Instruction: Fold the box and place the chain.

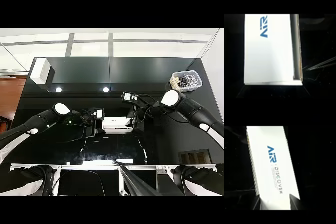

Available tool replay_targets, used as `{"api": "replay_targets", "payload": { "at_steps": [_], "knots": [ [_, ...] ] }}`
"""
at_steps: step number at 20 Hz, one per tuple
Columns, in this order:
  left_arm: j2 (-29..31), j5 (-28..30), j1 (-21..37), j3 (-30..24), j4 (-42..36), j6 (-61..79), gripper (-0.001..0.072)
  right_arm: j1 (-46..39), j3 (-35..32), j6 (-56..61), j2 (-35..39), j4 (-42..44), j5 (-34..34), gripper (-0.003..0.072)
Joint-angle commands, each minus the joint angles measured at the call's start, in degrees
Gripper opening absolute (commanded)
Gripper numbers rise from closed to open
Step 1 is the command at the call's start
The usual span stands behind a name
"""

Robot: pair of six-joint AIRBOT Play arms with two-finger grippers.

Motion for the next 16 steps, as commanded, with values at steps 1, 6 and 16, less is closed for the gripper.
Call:
{"api": "replay_targets", "payload": {
  "at_steps": [1,6,16],
  "knots": [
    [0.0,0.04,0.0,0.02,0.02,0.0,0.0359,0.72,-0.33,-0.02,-0.02,-0.57,-1.36,0.0418],
    [0.0,0.04,0.0,0.02,0.02,0.0,0.0359,2.05,-1.11,0.0,0.0,-2.84,-3.04,0.0419],
    [0.0,0.09,0.0,0.02,0.07,0.0,0.0359,2.05,-1.11,5.88,4.02,-4.87,-2.12,0.0452]
  ]
}}
